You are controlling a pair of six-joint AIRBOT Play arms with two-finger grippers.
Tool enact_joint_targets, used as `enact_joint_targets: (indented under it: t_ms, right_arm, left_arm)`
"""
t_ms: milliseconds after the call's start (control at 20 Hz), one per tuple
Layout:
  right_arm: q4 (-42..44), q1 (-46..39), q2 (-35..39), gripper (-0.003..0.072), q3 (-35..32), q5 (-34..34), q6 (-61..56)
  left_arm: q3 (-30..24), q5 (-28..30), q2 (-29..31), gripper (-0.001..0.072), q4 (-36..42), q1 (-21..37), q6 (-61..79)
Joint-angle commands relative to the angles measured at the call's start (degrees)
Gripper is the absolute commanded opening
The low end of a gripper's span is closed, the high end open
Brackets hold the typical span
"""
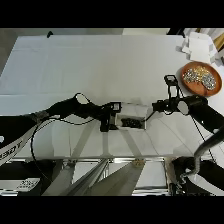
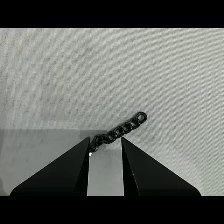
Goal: Fold the box and place the chain.
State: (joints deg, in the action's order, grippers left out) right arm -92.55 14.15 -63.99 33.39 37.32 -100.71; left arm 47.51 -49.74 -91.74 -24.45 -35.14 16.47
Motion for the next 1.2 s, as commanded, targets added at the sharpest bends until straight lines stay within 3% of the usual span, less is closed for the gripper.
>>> enact_joint_targets:
  t_ms: [0,500,650,700,800,1000,1150]
  right_arm:
    - [0.02,0.07,-0.92,0.0199,0.04,0.17,-0.02]
    - [0.00,0.07,-4.35,0.0194,0.04,0.74,0.02]
    - [0.00,0.07,-4.35,0.0147,0.04,0.72,0.02]
    - [0.02,0.07,-4.35,0.0035,0.04,1.05,0.02]
    - [0.00,0.07,-4.00,0.0013,0.04,2.27,0.26]
    - [-0.24,0.07,0.96,0.0013,0.09,3.08,0.26]
    - [-0.20,0.07,7.58,0.0014,0.07,7.37,0.76]
  left_arm:
    - [0.00,0.00,0.04,0.0390,0.00,0.02,0.02]
    - [0.00,0.02,0.04,0.0390,0.02,0.02,0.02]
    - [0.00,0.00,0.04,0.0390,0.00,0.02,0.02]
    - [0.00,0.00,0.04,0.0390,0.00,0.02,0.02]
    - [0.00,0.00,0.04,0.0390,0.00,0.02,0.02]
    - [0.00,0.00,0.04,0.0390,0.00,0.02,0.02]
    - [0.00,0.02,0.04,0.0390,0.00,0.02,0.02]
